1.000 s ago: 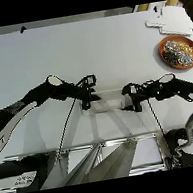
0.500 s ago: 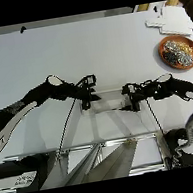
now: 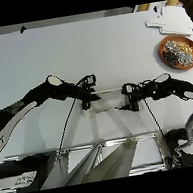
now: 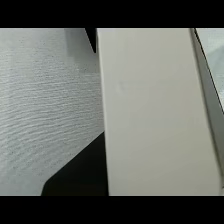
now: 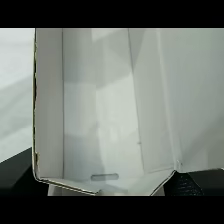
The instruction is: Fold the box and place the chain.
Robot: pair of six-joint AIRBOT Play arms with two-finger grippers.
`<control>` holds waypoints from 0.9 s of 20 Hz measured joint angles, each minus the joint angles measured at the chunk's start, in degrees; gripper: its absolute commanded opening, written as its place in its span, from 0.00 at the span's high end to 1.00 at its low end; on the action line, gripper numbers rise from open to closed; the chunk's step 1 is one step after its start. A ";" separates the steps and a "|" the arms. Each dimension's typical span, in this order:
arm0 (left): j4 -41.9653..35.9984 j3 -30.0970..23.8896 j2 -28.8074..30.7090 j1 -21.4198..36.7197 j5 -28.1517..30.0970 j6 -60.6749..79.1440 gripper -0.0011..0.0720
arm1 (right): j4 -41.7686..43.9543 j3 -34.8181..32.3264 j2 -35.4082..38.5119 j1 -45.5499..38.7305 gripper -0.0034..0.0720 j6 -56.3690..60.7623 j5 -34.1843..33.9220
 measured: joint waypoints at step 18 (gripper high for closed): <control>0.00 0.00 0.00 0.00 -0.09 0.02 0.97 | -3.69 0.07 0.04 0.90 0.41 1.86 -0.87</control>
